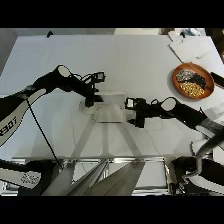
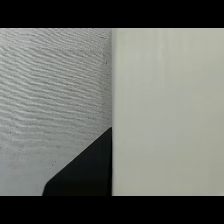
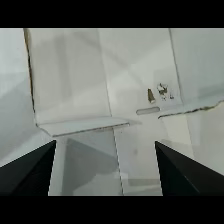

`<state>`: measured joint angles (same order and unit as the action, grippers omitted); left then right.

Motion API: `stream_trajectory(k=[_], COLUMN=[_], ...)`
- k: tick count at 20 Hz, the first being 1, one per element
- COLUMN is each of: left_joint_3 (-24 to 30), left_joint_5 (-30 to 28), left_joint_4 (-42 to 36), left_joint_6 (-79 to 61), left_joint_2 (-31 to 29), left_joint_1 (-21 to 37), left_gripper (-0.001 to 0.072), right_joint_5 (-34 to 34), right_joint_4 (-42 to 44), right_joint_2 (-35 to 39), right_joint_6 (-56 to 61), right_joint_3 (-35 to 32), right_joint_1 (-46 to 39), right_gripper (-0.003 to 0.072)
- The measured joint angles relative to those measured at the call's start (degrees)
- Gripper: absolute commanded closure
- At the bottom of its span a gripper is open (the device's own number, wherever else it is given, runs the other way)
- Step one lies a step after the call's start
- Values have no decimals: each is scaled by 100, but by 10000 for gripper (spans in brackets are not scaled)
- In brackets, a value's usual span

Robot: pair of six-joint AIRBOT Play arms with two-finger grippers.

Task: Fold the box and place the chain.

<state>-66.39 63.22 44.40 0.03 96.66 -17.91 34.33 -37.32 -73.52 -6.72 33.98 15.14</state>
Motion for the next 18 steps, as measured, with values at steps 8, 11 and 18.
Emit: stream_trajectory(k=[8, 11, 18], left_joint_3=[0, 0, 0], left_joint_5=[-13, -4, 0], left_joint_4=[0, 0, 0], left_joint_6=[-2, -2, -2], left_joint_2=[0, 0, 0], left_joint_1=[0, 0, 0], left_gripper=[695, 695, 695], right_joint_5=[-431, -470, -415], right_joint_4=[623, 715, 774], right_joint_2=[-109, -114, -114], right_joint_6=[26, 66, 83], right_joint_3=[-2, -2, 0], right_joint_1=[175, 184, 184], right_gripper=[-17, -14, -10])
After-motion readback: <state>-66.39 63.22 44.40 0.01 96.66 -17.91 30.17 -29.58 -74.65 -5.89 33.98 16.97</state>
